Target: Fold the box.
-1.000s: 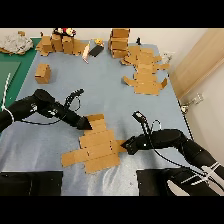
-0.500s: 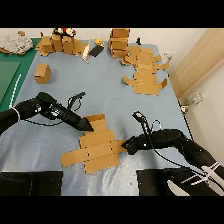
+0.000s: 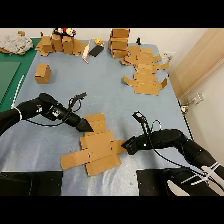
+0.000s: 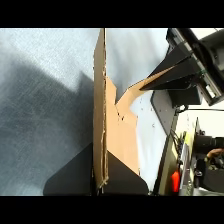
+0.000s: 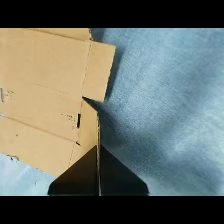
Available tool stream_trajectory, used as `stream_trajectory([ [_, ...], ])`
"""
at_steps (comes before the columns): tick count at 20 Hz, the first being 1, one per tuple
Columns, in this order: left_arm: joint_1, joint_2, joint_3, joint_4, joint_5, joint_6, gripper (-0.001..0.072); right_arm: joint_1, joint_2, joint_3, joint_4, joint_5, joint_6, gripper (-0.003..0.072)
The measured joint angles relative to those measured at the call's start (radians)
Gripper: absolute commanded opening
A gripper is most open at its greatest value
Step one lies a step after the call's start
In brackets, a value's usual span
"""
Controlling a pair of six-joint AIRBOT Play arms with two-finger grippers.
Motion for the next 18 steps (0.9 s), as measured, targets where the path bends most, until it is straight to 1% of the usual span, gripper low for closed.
stream_trajectory([
  [1, 0.000, 0.000, 0.002, 0.000, -0.002, 0.016, 0.0012, 0.000, 0.000, 0.000, 0.000, 0.000, 0.001, 0.0321],
  [2, 0.000, 0.000, 0.006, -0.003, -0.003, 0.029, 0.0012, 0.000, 0.000, 0.000, -0.002, 0.000, 0.003, 0.0355],
  [4, -0.003, 0.006, 0.022, -0.018, -0.005, 0.060, 0.0012, -0.002, 0.000, 0.008, -0.020, 0.003, 0.043, 0.0355],
  [6, -0.014, 0.024, 0.039, -0.028, 0.003, 0.117, 0.0011, -0.002, 0.000, 0.038, -0.097, 0.003, 0.148, 0.0355],
  [8, -0.029, 0.040, 0.047, -0.032, 0.037, 0.182, 0.0012, -0.002, 0.000, 0.093, -0.232, -0.016, 0.306, 0.0355],
  [12, -0.082, 0.061, 0.053, -0.035, 0.128, 0.327, 0.0011, -0.002, 0.000, 0.245, -0.575, -0.114, 0.664, 0.0355],
  [14, -0.113, 0.065, 0.050, -0.031, 0.174, 0.394, 0.0010, -0.002, 0.002, 0.312, -0.737, -0.157, 0.811, 0.0355],
  [15, -0.129, 0.069, 0.047, -0.032, 0.198, 0.424, 0.0011, -0.002, 0.003, 0.337, -0.798, -0.174, 0.867, 0.0354],
  [18, -0.180, 0.108, 0.019, -0.056, 0.303, 0.545, 0.0011, -0.002, 0.003, 0.378, -0.900, -0.190, 0.980, 0.0354],
])
